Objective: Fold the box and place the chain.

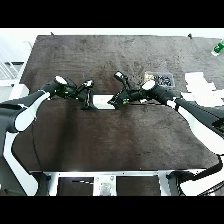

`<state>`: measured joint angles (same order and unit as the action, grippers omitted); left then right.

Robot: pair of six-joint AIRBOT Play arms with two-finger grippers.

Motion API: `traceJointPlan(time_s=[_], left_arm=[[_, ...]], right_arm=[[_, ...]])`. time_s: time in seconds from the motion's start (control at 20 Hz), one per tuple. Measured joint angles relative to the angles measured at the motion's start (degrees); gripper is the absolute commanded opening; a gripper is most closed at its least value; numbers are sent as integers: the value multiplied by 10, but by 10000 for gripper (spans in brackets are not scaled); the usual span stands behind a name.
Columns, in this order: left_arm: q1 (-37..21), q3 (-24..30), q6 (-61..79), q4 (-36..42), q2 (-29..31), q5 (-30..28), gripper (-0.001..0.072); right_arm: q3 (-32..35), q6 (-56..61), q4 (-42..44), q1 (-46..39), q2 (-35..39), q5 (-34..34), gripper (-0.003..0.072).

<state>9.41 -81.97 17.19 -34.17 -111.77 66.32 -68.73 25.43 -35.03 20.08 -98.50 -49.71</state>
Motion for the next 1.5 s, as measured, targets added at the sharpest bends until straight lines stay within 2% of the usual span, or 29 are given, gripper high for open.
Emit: traceJointPlan(time_s=[0.15,0.25,0.4,0.5,0.65,0.8,1.0,1.05,1.1,1.15,1.3,1.5], left_arm=[[0,0,-3,1,0,1,487],[-1,0,-5,1,0,5,488],[-1,0,-4,1,0,3,488],[-1,0,-4,1,0,3,488],[-1,0,-4,1,0,3,488],[-1,0,-3,1,0,2,487],[-1,0,-2,7,0,1,487],[-1,0,-2,10,0,1,434],[-1,0,-2,13,0,0,45],[-1,0,-3,17,0,0,20],[-1,0,-15,23,2,-8,16],[-26,0,-68,27,30,-72,15]], right_arm=[[3,16,-29,1,31,14,9],[5,22,-47,-1,76,28,9],[15,27,-27,2,176,47,9],[39,35,-21,0,250,84,9],[111,40,-19,1,370,145,10],[212,47,-17,1,480,214,10],[334,55,-15,0,583,294,11],[355,56,-14,0,597,304,11],[373,57,-15,1,608,311,11],[385,58,-14,1,616,319,11],[407,60,-14,1,629,331,11],[417,61,-14,0,635,337,11]])
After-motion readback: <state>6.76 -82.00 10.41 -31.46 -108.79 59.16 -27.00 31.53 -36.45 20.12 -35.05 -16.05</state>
